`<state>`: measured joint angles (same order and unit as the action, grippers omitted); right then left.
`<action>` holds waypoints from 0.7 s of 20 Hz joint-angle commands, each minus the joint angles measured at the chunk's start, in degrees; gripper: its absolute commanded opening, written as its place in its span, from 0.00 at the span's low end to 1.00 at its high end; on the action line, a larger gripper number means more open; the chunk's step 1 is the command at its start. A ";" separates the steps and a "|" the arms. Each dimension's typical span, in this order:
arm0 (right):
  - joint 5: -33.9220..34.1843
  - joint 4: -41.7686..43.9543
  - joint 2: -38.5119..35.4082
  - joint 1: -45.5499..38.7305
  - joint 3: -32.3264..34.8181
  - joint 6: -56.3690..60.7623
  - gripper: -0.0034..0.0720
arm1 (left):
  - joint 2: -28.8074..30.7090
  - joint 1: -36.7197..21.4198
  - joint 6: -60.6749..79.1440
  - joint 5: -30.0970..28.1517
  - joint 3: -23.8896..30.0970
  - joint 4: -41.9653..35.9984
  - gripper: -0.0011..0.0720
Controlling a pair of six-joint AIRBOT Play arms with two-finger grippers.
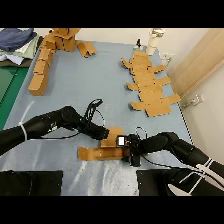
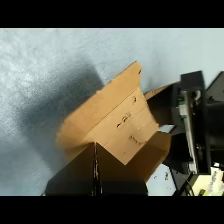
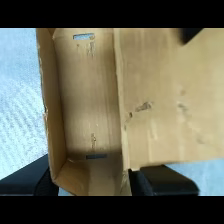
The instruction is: Fold the box.
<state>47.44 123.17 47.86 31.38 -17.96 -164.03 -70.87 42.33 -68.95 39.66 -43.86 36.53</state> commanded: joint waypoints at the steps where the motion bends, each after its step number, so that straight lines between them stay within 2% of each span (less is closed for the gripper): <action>1: 0.02 0.02 -0.07 0.02 0.00 0.04 0.72 | 4.81 -1.33 2.62 1.86 -0.81 6.10 0.03; 4: 0.02 0.02 -0.04 0.02 0.00 0.04 0.72 | 12.76 -1.22 8.90 4.28 0.61 13.18 0.03; 7: 0.02 0.02 -0.07 0.02 0.00 0.04 0.72 | 21.40 -1.22 21.16 13.14 2.54 13.86 0.03; 9: 0.02 0.02 -0.04 0.02 0.00 0.04 0.72 | 24.09 -1.22 26.69 20.48 2.56 16.70 0.05; 11: 0.02 0.02 -0.07 0.02 0.00 0.04 0.72 | 24.06 -1.22 31.61 21.53 3.02 18.01 0.86; 13: 0.02 0.02 -0.04 0.02 0.00 0.04 0.72 | 22.93 -1.22 38.49 20.46 4.22 17.97 0.88; 14: 0.02 0.04 -0.04 0.02 0.00 0.04 0.72 | 21.92 -1.22 40.98 19.98 4.68 17.99 0.95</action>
<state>47.48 123.17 47.86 31.38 -17.96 -164.03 -48.64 41.15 -38.00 58.06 -40.29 53.15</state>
